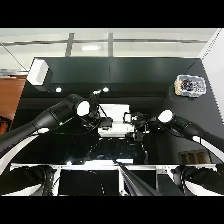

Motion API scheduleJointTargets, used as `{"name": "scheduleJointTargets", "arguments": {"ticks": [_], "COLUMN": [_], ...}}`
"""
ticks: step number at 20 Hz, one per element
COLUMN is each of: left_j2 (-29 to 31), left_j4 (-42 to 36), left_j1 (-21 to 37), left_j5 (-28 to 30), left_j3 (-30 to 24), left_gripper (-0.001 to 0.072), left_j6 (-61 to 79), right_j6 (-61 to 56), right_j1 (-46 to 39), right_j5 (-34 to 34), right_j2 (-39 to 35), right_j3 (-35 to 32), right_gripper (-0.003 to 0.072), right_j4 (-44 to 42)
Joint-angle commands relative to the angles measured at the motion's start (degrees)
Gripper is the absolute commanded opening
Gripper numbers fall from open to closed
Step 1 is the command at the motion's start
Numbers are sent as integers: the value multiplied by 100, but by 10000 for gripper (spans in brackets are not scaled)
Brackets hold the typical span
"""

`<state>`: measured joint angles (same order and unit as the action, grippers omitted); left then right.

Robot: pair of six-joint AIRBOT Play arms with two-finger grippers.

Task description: Fold the box and place the chain.

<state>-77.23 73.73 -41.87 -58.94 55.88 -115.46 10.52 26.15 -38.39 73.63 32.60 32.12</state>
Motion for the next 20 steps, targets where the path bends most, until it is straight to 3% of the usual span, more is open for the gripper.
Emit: {"name": "scheduleJointTargets", "arguments": {"ticks": [1, 5, 11, 20], "left_j2": [-17, -118, -398, -769], "left_j4": [450, 844, 922, 1128], "left_j1": [-92, -98, -98, -308], "left_j5": [-26, -26, -452, -603], "left_j3": [7, 7, 98, 304], "left_gripper": [484, 483, 483, 482], "left_j6": [-514, -979, -1086, -1316], "right_j6": [-4, -4, -4, -4], "right_j1": [7, 7, 7, 7], "right_j5": [4, 4, 4, 4], "right_j2": [2, 2, 2, 2], "right_j3": [0, 0, 0, 0], "right_gripper": [427, 427, 427, 427], "right_j4": [-13, -13, -13, -13]}}
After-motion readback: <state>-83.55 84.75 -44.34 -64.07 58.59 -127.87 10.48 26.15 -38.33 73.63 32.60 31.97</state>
